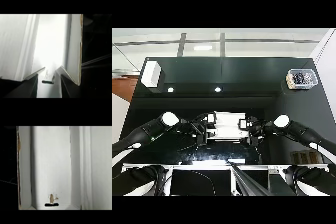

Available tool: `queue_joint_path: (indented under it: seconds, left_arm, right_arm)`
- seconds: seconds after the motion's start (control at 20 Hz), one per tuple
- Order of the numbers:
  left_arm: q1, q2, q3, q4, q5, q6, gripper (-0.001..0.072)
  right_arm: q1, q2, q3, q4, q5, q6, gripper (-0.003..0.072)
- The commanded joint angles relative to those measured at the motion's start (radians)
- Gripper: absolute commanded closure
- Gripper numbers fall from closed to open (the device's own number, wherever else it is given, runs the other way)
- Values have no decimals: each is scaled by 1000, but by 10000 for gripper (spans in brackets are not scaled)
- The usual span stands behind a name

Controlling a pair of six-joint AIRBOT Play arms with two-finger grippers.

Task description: Fold the box and place the chain.

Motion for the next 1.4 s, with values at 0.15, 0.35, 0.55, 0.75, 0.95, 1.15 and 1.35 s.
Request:
queue_joint_path:
  seconds: [0.15,0.35,0.55,0.75,0.95,1.15,1.35]
  left_arm:
    - [-11,-55,1,-61,-4,18,379]
    - [-26,-62,1,-77,2,19,379]
    - [-25,-62,1,-90,18,19,379]
    - [-26,-62,1,-90,19,19,379]
    - [-26,-62,1,-90,21,19,376]
    - [-25,-62,1,-89,23,19,261]
    - [-26,-62,1,-83,22,19,405]
  right_arm:
    - [1,0,0,1,1,0,222]
    - [1,0,0,2,0,1,222]
    - [1,0,0,2,0,0,222]
    - [1,0,0,1,0,1,222]
    - [1,0,0,2,0,0,222]
    - [1,0,0,2,0,1,222]
    - [1,0,0,2,0,1,222]
